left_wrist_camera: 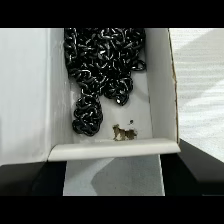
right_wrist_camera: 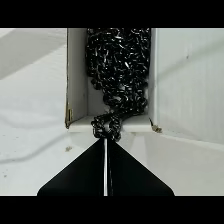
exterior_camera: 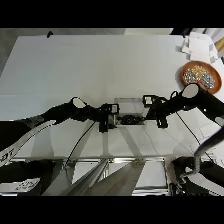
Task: Fold the box and place the chain.
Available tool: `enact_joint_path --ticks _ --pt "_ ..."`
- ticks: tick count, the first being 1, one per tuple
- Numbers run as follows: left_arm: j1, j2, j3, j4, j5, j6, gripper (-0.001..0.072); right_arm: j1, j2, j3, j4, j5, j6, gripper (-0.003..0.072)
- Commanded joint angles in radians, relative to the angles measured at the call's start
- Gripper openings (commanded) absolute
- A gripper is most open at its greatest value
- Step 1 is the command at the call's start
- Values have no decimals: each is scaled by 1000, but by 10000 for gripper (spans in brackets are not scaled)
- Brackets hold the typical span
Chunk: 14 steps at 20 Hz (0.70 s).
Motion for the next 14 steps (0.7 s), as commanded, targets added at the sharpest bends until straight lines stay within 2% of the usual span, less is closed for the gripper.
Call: enact_joint_path --ticks 1,9,11,12,13,14 --pt "0 1 0 0 0 0 273 1 1 0 -5 36 4 18" --pt "0 1 0 0 0 0 273 1 5 0 -6 78 30 18" --pt "0 1 0 0 0 0 273 1 5 0 -44 78 31 18" --pt "0 1 0 0 0 0 273 1 5 0 -76 81 31 35" --pt "0 1 0 0 0 0 273 1 5 0 -107 80 31 139" --pt "0 1 0 0 0 0 273 1 5 0 -121 78 30 205"
